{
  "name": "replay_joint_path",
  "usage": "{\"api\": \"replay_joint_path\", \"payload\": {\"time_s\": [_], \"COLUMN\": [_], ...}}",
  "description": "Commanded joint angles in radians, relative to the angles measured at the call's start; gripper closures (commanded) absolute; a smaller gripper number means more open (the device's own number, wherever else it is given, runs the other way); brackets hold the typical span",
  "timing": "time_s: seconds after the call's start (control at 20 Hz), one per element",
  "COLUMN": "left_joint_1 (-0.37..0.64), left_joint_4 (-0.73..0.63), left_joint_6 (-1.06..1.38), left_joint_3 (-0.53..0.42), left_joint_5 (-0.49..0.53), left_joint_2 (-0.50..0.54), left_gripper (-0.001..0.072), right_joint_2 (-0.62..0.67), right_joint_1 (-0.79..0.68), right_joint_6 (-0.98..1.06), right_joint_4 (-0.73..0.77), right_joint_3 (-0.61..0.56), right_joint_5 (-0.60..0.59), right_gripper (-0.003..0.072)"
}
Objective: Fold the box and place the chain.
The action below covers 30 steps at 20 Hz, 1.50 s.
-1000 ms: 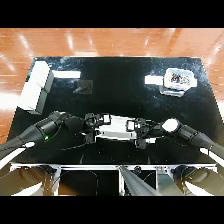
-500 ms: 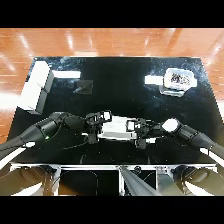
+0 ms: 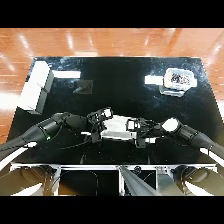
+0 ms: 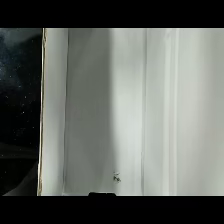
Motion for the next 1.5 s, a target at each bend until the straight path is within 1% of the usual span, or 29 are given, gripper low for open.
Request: {"api": "replay_joint_path", "payload": {"time_s": [0.0,0.15,0.2,0.25,0.3,0.65,0.85,0.95,1.45], "left_joint_1": [0.0,-0.001,-0.001,-0.001,-0.001,-0.008,-0.057,-0.065,-0.061], "left_joint_4": [-0.002,-0.003,-0.003,-0.018,-0.021,-0.055,-0.051,-0.05,-0.04], "left_joint_6": [0.0,-0.001,-0.001,0.0,0.0,0.0,0.0,0.0,0.0], "left_joint_3": [0.0,0.0,0.0,0.0,0.0,0.0,0.0,0.0,0.0], "left_joint_5": [-0.021,-0.019,-0.019,-0.023,-0.023,-0.034,-0.096,-0.133,-0.124], "left_joint_2": [-0.006,-0.018,-0.018,-0.018,-0.018,-0.018,-0.018,-0.018,-0.018], "left_gripper": [0.062,0.061,0.0543,0.0434,0.0405,0.0405,0.0404,0.0404,0.0405], "right_joint_2": [0.0,0.0,0.0,0.0,0.0,0.0,0.0,0.0,0.0], "right_joint_1": [0.0,0.0,0.0,0.0,0.0,0.0,0.0,0.0,0.0], "right_joint_6": [-0.001,-0.001,-0.001,-0.001,-0.001,-0.002,-0.002,-0.002,-0.002], "right_joint_4": [-0.002,-0.002,-0.002,-0.002,-0.002,-0.002,-0.002,-0.002,-0.002], "right_joint_3": [0.001,0.001,0.001,0.001,0.001,0.001,0.001,0.001,0.001], "right_joint_5": [0.002,0.002,0.002,0.002,0.002,0.002,0.002,0.003,0.002], "right_gripper": [0.0149,0.0149,0.0149,0.0149,0.0149,0.0149,0.0149,0.0149,0.0149]}}
